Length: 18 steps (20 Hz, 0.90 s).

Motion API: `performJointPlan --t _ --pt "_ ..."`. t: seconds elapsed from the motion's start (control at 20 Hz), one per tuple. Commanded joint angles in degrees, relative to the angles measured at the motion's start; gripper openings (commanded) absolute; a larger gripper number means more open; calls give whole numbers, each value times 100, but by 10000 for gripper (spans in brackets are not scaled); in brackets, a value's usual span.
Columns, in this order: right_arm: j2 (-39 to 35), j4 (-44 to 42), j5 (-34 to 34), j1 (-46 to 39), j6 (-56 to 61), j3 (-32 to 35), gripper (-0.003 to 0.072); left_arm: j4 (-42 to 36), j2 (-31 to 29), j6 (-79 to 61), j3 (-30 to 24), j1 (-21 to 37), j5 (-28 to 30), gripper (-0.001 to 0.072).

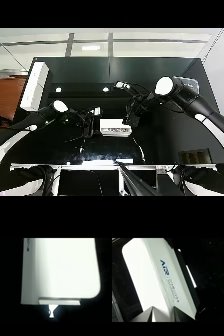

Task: Fold the box and place the chain.

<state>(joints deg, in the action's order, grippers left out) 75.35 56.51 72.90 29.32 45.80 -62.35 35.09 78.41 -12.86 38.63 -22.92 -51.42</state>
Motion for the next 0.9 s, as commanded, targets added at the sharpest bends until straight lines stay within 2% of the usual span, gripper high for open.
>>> performJointPlan --t 0.0,0.4,0.45,0.5,0.85 --pt "-4 179 59 166 81 -2 235 0 4 -2 4 -4 -2 413" --pt "-4 522 11 400 225 -2 246 0 4 -2 4 -4 -2 413" --pt "-4 527 20 400 243 -2 334 0 4 -2 4 -4 -2 413" --pt "-4 527 33 400 262 -2 358 0 4 -2 4 -4 -2 413" --pt "4 662 87 400 289 0 359 0 4 -2 4 -4 -2 413"
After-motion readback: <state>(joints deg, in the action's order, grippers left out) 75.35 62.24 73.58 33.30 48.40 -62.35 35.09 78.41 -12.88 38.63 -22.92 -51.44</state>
